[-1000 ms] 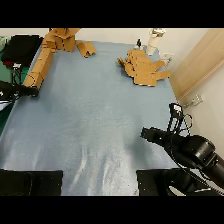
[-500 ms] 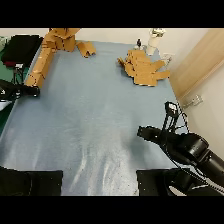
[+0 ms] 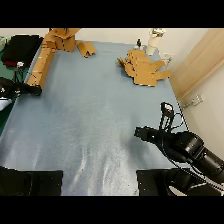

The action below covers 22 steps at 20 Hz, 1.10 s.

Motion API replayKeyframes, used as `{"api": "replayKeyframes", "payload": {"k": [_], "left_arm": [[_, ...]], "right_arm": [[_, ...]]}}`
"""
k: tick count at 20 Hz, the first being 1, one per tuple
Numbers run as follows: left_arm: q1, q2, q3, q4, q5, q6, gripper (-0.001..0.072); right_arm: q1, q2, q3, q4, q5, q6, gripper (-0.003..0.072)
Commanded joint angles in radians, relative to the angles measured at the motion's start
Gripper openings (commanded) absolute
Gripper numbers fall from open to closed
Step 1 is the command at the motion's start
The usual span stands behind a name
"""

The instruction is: Fold the box.

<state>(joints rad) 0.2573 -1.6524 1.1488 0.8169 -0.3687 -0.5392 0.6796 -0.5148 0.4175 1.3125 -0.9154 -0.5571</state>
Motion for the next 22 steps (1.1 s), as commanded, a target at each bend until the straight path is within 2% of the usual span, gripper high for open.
{"api": "replayKeyframes", "payload": {"k": [1, 5, 9, 13, 14, 15, 16, 19, 22], "left_arm": [[0.009, 0.019, 0.004, -0.001, -0.027, -0.021, 0.0698], [0.078, 0.095, 0.004, 0.0, -0.144, -0.064, 0.0697], [0.148, 0.174, 0.004, 0.029, -0.375, -0.064, 0.0698], [0.149, 0.271, 0.004, 0.032, -0.601, -0.065, 0.0696], [0.141, 0.299, 0.004, 0.032, -0.654, -0.065, 0.067], [0.132, 0.327, 0.004, 0.031, -0.713, -0.071, 0.0408], [0.118, 0.356, 0.004, 0.03, -0.768, -0.082, 0.0017], [0.037, 0.428, 0.004, 0.034, -0.788, -0.224, 0.0009], [-0.119, 0.489, 0.002, 0.118, -0.771, -0.472, 0.0007]], "right_arm": [[0.0, -0.001, 0.001, 0.008, 0.002, 0.0, 0.0004], [0.0, -0.001, 0.001, 0.003, 0.002, -0.001, 0.0004], [0.0, -0.001, 0.001, 0.004, 0.002, -0.02, 0.0004], [0.0, -0.001, 0.001, 0.006, 0.002, -0.066, 0.0004], [0.0, -0.002, 0.001, 0.011, 0.002, -0.077, 0.0004], [0.0, -0.003, 0.001, 0.013, 0.001, -0.08, 0.0004], [0.0, -0.004, 0.001, 0.013, 0.001, -0.081, 0.0004], [-0.001, -0.014, 0.006, 0.023, -0.006, -0.125, 0.0004], [-0.053, -0.111, 0.081, 0.089, -0.019, -0.228, 0.0004]]}}
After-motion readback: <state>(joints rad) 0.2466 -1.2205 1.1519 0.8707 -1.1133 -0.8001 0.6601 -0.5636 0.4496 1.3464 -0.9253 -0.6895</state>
